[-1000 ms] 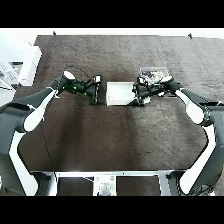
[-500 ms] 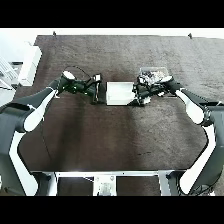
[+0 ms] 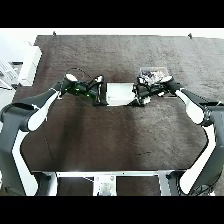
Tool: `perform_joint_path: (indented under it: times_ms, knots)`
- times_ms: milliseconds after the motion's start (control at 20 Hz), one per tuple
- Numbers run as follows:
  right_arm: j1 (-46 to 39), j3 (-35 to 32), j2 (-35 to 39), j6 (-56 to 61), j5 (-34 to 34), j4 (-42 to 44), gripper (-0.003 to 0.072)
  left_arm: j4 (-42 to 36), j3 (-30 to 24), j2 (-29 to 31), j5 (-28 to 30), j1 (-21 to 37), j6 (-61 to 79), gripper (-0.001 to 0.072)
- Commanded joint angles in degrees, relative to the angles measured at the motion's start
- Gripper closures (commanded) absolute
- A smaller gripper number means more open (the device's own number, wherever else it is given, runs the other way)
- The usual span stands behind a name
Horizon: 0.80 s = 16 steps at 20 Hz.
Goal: Fold the box and place the chain.
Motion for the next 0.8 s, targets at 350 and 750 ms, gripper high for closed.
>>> perform_joint_path:
  times_ms: [350, 750]
  knots:
    - [0.0, 0.0, 0.0, 0.1, 0.0, 0.1, 0.0099, -1.3, 0.1, -1.4, 3.9, -1.0, 0.5, -0.0008]
    - [0.0, 0.0, 0.0, 0.1, 0.0, 0.1, 0.0099, -2.1, 0.1, -1.7, 5.8, -1.0, 0.5, -0.0008]
